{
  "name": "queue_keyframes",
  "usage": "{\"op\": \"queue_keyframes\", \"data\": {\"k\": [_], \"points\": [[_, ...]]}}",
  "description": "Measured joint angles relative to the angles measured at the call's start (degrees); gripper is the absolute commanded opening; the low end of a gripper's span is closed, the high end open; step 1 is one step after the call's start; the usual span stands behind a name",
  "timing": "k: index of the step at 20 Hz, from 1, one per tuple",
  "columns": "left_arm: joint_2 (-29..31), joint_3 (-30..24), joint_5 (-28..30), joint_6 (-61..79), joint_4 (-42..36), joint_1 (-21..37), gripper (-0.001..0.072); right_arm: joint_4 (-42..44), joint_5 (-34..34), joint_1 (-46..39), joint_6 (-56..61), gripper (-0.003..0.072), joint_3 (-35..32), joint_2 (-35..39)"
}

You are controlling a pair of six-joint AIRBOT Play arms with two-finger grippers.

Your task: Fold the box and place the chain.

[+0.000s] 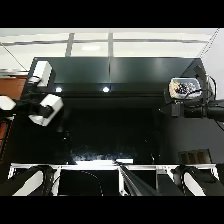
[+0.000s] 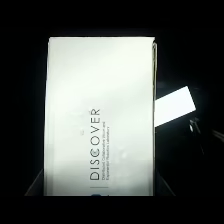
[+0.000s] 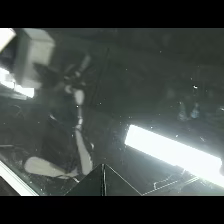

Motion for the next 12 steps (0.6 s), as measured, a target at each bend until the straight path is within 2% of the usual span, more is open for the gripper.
{"op": "queue_keyframes", "data": {"k": [2,4,11,12], "points": [[-1.36,1.03,2.25,-0.76,-0.9,5.9,0.0293,0.0,-0.42,0.0,0.0,0.0014,0.0,0.0],[-4.39,3.45,3.58,-0.76,-1.49,9.07,0.0294,-0.02,-0.9,0.0,0.0,0.0014,0.0,0.0],[-20.15,17.62,5.53,-1.6,-2.6,11.91,0.0297,-0.13,-2.14,0.0,-0.02,0.0014,0.0,0.0],[-22.18,19.21,5.6,-1.6,-2.82,11.89,0.036,-0.13,-2.38,0.0,-0.02,0.0014,0.02,-0.02]]}}
